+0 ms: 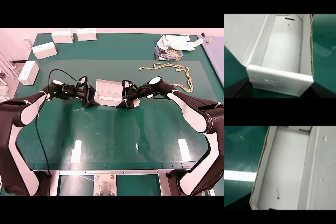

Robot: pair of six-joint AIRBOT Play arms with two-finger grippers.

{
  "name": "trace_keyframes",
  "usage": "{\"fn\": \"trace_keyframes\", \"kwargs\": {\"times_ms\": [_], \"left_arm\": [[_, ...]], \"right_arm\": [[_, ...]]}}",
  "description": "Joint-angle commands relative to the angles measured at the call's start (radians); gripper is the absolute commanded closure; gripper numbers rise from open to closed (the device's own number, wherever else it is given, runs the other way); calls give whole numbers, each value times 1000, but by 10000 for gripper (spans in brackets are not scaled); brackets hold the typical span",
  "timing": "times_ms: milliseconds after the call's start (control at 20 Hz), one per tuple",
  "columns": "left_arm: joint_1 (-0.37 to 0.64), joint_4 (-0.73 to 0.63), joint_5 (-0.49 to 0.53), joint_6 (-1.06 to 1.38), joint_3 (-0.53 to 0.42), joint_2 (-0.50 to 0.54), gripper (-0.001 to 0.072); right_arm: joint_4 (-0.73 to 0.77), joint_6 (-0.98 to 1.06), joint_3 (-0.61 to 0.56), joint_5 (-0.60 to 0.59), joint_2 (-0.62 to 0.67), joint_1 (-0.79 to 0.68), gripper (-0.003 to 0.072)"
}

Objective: Fold the box and place the chain.

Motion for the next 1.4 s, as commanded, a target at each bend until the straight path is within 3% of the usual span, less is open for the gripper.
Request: {"fn": "trace_keyframes", "kwargs": {"times_ms": [0,900,950,1000,1050,1350], "left_arm": [[-12,-5,1,15,1,-2,52],[0,-52,-21,40,0,-8,51],[0,-52,-20,40,0,-8,59],[0,-49,-20,41,0,-8,174],[0,-48,-20,42,0,-8,242],[0,-38,-41,50,0,-8,242]], "right_arm": [[2,1,0,-1,1,1,104],[2,1,0,-1,1,1,104],[2,1,0,-1,1,1,104],[2,1,0,-1,1,1,104],[2,1,0,-1,1,1,104],[2,1,0,-1,1,1,104]]}}
